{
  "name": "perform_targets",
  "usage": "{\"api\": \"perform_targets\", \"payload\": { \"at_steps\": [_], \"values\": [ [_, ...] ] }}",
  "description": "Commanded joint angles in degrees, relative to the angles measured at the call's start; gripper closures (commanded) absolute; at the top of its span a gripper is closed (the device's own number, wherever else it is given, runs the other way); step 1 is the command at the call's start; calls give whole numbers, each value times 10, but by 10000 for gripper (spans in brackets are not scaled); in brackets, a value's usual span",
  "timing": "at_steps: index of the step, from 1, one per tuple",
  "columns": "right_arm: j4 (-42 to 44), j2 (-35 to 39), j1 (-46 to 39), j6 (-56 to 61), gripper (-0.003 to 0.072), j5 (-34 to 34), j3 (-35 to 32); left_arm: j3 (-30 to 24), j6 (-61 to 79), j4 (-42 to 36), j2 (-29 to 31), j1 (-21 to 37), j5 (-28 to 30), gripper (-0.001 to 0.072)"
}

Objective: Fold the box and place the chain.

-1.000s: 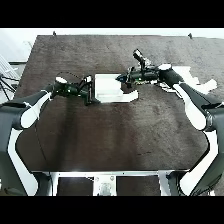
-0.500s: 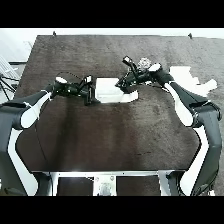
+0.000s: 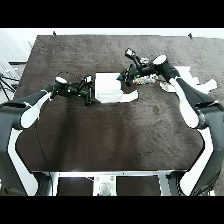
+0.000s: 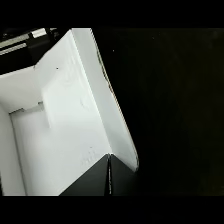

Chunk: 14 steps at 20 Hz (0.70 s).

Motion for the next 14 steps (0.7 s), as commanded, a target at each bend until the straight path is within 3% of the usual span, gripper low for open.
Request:
{"api": "perform_targets", "payload": {
  "at_steps": [1, 4, 5, 6, 7, 14],
  "values": [
    [-37, 84, -12, -25, 678, 10, -55, 0, 0, 0, 0, 0, 0, 243],
    [-116, 125, -21, -39, 669, 9, -126, 0, 0, 0, 0, 0, 2, 242],
    [-145, 124, -24, -58, 434, 8, -144, 0, 0, 0, 0, 0, 1, 243],
    [-163, 124, -27, -87, 80, 6, -163, 0, 0, 0, 0, 0, 1, 242],
    [-168, 124, -28, -113, 34, -1, -182, 0, 0, 0, 0, 0, 1, 242],
    [-147, 112, -8, -132, 36, -47, -205, 0, 0, 0, 0, 0, 1, 243]
  ]
}}
